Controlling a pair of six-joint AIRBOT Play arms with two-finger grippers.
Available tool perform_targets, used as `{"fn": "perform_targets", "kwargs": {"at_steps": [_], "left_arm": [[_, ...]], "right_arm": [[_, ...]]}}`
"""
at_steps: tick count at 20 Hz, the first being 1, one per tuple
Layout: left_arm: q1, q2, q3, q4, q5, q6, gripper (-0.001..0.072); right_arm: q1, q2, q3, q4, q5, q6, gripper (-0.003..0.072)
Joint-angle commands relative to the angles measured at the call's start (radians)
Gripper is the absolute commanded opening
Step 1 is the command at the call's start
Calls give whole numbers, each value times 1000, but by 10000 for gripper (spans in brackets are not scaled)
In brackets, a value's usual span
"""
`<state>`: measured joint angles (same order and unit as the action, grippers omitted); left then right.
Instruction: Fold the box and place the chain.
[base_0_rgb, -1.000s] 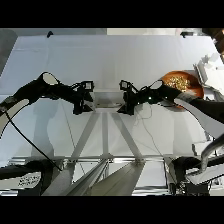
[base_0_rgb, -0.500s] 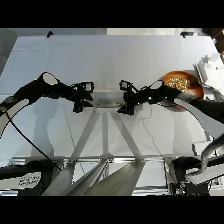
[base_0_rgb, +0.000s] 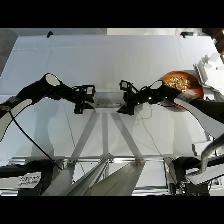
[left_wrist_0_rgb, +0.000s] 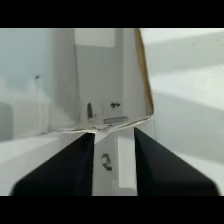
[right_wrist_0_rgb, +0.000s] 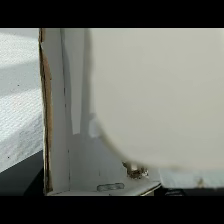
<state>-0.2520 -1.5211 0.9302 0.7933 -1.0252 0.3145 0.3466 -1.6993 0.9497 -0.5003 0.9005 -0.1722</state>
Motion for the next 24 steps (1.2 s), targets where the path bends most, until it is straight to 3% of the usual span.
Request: {"fn": "perform_targets", "kwargs": {"at_steps": [1, 11, 14, 15, 17, 20, 22, 23, 24], "left_arm": [[-17, -17, 0, 0, 50, 4, 124], [-18, -17, 0, -66, 72, 3, 131], [-18, -17, 0, -68, 66, -1, 74], [-18, -17, 0, -69, 59, -1, 106], [-18, -17, 0, -68, 56, -3, 319], [-18, -17, 0, -68, 56, -34, 338], [-18, -16, 0, -68, 56, -73, 325], [-18, -16, 0, -67, 56, -98, 254], [-18, -13, 0, -62, 56, -127, 96]], "right_arm": [[0, 0, 0, 0, 0, 0, 516], [0, 0, 0, 0, 0, 0, 516], [0, 0, 0, 0, 0, 0, 516], [0, 0, 0, 0, 0, 0, 516], [0, 0, 0, 0, 0, 0, 516], [0, 0, 0, 0, 0, 0, 516], [0, 0, 0, 0, 0, 0, 516], [0, 0, 0, 0, 0, 0, 516], [0, 0, 0, 0, 0, 0, 516]]}}
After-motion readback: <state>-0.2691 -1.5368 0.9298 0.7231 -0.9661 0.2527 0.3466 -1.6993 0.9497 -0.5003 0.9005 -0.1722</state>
